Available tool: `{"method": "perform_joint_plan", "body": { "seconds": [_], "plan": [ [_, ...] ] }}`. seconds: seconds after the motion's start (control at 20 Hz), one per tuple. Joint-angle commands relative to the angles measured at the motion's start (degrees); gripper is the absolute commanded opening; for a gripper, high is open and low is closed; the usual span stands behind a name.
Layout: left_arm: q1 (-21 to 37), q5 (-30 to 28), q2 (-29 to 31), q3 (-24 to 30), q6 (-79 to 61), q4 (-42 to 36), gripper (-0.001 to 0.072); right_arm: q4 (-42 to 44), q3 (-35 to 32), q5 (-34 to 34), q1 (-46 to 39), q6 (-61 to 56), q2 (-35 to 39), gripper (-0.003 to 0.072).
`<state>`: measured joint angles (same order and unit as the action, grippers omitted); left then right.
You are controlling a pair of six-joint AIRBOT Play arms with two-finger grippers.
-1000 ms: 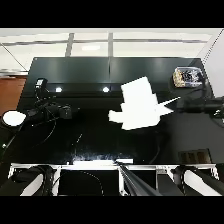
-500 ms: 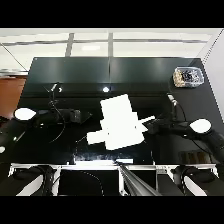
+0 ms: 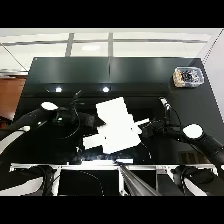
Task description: Fold the box and place the chain.
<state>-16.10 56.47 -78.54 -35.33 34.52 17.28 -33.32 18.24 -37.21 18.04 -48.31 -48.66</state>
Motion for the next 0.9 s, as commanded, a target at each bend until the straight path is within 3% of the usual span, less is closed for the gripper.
{"method": "perform_joint_plan", "body": {
  "seconds": [0.0, 0.1, 0.2, 0.3, 0.4, 0.5, 0.6, 0.65, 0.7, 0.75, 0.85],
  "plan": [
    [-1.86, 2.45, -5.07, -3.93, -2.71, -0.33, 0.0687, 0.17, -0.07, 0.22, 0.28, -0.11, 0.07, 0.004],
    [-1.86, 8.24, -7.28, -5.42, -6.95, 0.48, 0.0686, 0.2, -0.07, 0.15, 0.28, -0.11, 0.07, 0.004],
    [-2.23, 10.32, -8.9, -6.58, -7.93, 2.25, 0.0679, 0.17, -0.04, 0.17, 0.28, -0.11, 0.07, 0.004],
    [-2.4, 10.32, -10.16, -7.82, -7.93, 5.51, 0.0537, 0.17, -0.07, 0.15, 0.28, -0.11, 0.07, 0.004],
    [-2.38, 10.58, -11.1, -8.92, -8.02, 6.56, 0.0255, 0.17, -0.07, -0.02, 0.28, -0.11, 0.07, 0.004],
    [-2.4, 10.82, -11.5, -9.68, -9.03, 6.51, 0.0111, 0.17, -0.07, -0.13, 0.28, -0.11, 0.07, 0.004],
    [-2.21, 12.02, -11.5, -10.32, -10.73, 7.04, 0.0032, -0.15, 0.02, -0.59, 0.09, -0.09, 0.09, 0.0053],
    [-1.95, 13.4, -11.5, -11.08, -10.78, 8.63, 0.0031, -1.03, 0.61, -1.97, -0.74, -0.09, 0.09, 0.0225],
    [-1.6, 14.84, -11.45, -12.02, -10.75, 10.49, 0.003, -3.26, 1.97, -4.87, -2.29, -0.09, 0.09, 0.0497],
    [-1.29, 16.09, -11.41, -12.92, -10.75, 11.89, 0.0029, -6.86, 4.24, -8.94, -4.5, -0.11, 0.09, 0.0707],
    [-1.4, 16.94, -10.73, -14.62, -10.75, 15.02, 0.0027, -16.09, 10.56, -18.23, -9.44, -0.11, 0.09, 0.0705]
  ]
}}
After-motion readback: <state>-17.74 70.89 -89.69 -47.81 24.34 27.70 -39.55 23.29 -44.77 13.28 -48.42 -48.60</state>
